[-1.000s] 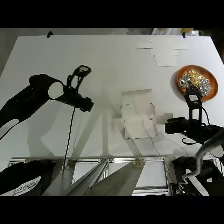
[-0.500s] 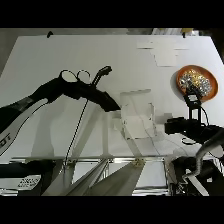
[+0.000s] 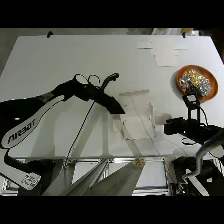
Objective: Fold the box and place the chain.
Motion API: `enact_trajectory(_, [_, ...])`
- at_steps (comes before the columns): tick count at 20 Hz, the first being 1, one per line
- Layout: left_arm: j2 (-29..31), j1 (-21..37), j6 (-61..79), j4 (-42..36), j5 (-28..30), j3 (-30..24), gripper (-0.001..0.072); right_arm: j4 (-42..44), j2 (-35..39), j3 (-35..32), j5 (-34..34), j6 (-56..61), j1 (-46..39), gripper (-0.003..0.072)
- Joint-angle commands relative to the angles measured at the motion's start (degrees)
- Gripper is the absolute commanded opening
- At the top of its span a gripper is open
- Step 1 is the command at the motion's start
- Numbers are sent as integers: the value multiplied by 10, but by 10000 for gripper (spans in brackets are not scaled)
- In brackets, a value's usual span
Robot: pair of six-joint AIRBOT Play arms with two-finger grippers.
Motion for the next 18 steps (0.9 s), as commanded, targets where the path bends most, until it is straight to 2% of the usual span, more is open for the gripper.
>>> enact_trajectory(1, [-21, -7, 34, -48, 3, 2, 551, 1, 0, 0, 3, -1, 1, 14])
enact_trajectory(2, [-23, -10, 44, -59, 5, 2, 548, 1, 0, 0, 3, -1, 1, 14])
enact_trajectory(4, [-26, -15, 50, -61, 11, 2, 446, 1, 0, 0, 5, -1, 1, 14])
enact_trajectory(6, [-26, -17, 50, -48, 10, 2, 313, 1, 0, 0, 6, -1, 1, 14])
enact_trajectory(7, [-26, -17, 50, -37, 6, 2, 287, 1, 0, 0, 6, -1, 1, 14])
enact_trajectory(10, [-26, -16, 50, -4, -6, 2, 106, 1, 0, 0, 6, -1, 1, 14])
enact_trajectory(11, [-25, -16, 59, -1, -6, 2, 18, 1, 0, 0, 6, -1, 1, 14])
enact_trajectory(16, [-13, -17, 146, 10, 7, 3, 3, 26, 0, 0, 4, -17, 1, 20])
enact_trajectory(18, [10, -17, 146, 26, 17, 3, 2, 64, 1, 6, 4, -46, 1, 169])
